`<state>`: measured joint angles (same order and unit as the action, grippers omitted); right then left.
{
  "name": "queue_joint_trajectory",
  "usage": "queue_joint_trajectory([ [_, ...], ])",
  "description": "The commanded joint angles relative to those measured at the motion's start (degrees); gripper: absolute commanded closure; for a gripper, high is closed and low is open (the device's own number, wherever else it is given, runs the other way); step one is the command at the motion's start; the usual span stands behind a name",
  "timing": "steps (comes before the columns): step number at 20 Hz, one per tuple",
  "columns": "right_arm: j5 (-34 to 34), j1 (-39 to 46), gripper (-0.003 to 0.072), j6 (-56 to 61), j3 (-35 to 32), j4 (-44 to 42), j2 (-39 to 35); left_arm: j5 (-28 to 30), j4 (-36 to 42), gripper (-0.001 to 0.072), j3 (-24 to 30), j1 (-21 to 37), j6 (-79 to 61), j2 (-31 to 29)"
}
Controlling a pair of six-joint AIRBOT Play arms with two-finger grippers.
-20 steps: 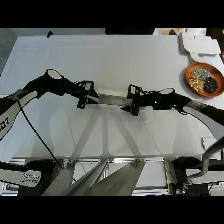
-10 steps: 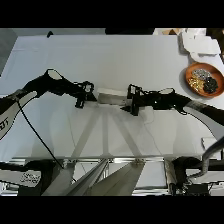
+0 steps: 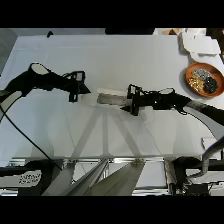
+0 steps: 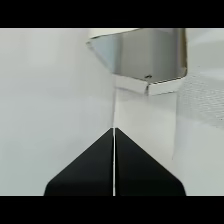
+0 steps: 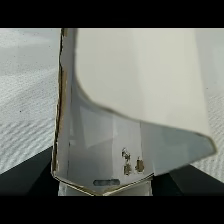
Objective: Fold the box and place the chain.
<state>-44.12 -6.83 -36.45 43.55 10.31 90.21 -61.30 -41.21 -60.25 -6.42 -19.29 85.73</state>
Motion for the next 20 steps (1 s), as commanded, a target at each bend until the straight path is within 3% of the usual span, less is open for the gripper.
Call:
queue_joint_trajectory([
  [1,0.0,0.0,0.0189,0.0,0.0,0.0,0.0,-0.2,-0.1,0.07,0.0,4.1,13.3,-3.2],
  [5,0.0,0.0,0.0189,0.0,0.0,0.0,0.0,0.5,-7.1,0.0705,0.0,9.2,40.0,-3.8],
  [7,0.0,0.0,0.0189,0.0,0.0,0.0,0.0,1.6,-14.9,0.0704,0.6,9.3,57.4,-3.7],
  [9,0.0,0.0,0.0189,0.0,0.0,0.0,0.0,2.7,-16.3,0.0701,2.3,8.8,67.7,-3.7],
  [13,0.0,0.0,0.0189,0.0,0.0,0.0,0.0,3.7,-10.6,0.0706,6.2,6.2,71.4,-2.0],
  [20,0.0,0.0,0.0189,0.0,0.0,0.0,0.0,4.1,-6.4,0.0707,6.2,-1.0,75.2,3.3],
])
